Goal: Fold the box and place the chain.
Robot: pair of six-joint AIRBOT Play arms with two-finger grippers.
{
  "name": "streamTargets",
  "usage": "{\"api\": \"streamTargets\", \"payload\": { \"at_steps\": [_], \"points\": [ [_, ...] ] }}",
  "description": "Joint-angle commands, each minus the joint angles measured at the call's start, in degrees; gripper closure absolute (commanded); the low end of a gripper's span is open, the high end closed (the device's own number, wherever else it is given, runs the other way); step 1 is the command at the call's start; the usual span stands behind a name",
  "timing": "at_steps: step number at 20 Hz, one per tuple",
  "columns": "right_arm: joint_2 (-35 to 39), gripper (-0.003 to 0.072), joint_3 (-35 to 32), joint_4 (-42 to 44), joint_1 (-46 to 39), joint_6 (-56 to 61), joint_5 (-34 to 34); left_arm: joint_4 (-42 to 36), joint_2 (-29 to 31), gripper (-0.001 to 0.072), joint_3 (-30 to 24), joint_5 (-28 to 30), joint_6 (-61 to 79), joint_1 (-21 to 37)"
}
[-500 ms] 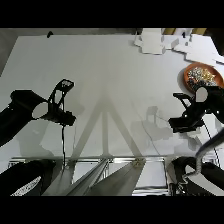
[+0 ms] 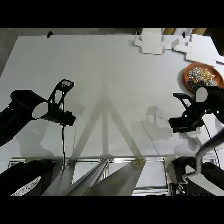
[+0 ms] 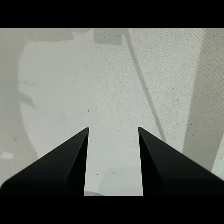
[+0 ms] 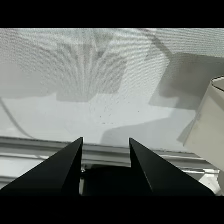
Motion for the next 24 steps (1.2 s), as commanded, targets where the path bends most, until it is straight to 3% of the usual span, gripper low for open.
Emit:
{"api": "streamTargets", "payload": {
  "at_steps": [1,3,5,6,7,10,13,16,17,18,24],
  "points": [
    [0.04,0.039,-0.02,-0.02,-0.04,-0.02,-3.58,0.02,0.02,0.0362,-0.04,0.0,0.02,0.04],
    [0.04,0.0413,0.0,0.02,-0.04,0.42,-7.58,0.02,0.02,0.0362,-0.04,0.02,0.02,0.04],
    [0.04,0.0657,0.92,-3.26,-0.04,-2.34,-8.96,0.02,0.02,0.0362,-0.04,0.0,0.02,0.04],
    [0.04,0.0656,2.23,-5.81,-0.24,-2.86,-8.39,0.0,0.04,0.0362,-0.04,0.02,0.02,0.04],
    [0.04,0.0607,4.17,-8.07,-1.05,-2.91,-7.26,0.02,0.02,0.0362,-0.04,0.02,0.02,0.04],
    [0.11,0.0359,9.53,-17.16,-6.03,-4.9,-4.59,0.02,0.02,0.0362,-0.04,0.0,0.02,0.04],
    [0.22,0.0349,10.27,-25.81,-14.71,-5.97,-7.02,0.0,0.04,0.0362,-0.04,0.02,0.02,0.04],
    [0.2,0.0328,10.27,-26.82,-25.03,-6.03,-12.46,0.0,0.02,0.0362,-0.04,0.02,0.02,0.04],
    [0.2,0.0249,10.27,-27.1,-28.24,-6.03,-13.77,0.0,0.02,0.0362,-0.04,0.0,0.02,0.04],
    [0.2,0.0221,10.27,-27.76,-31.01,-6.03,-14.58,0.02,0.02,0.0362,-0.04,0.02,0.02,0.04],
    [-4.26,0.0222,10.27,-28.89,-41.13,-7.19,-15.34,0.0,0.02,0.0362,-0.04,0.04,0.02,0.02]
  ]
}}
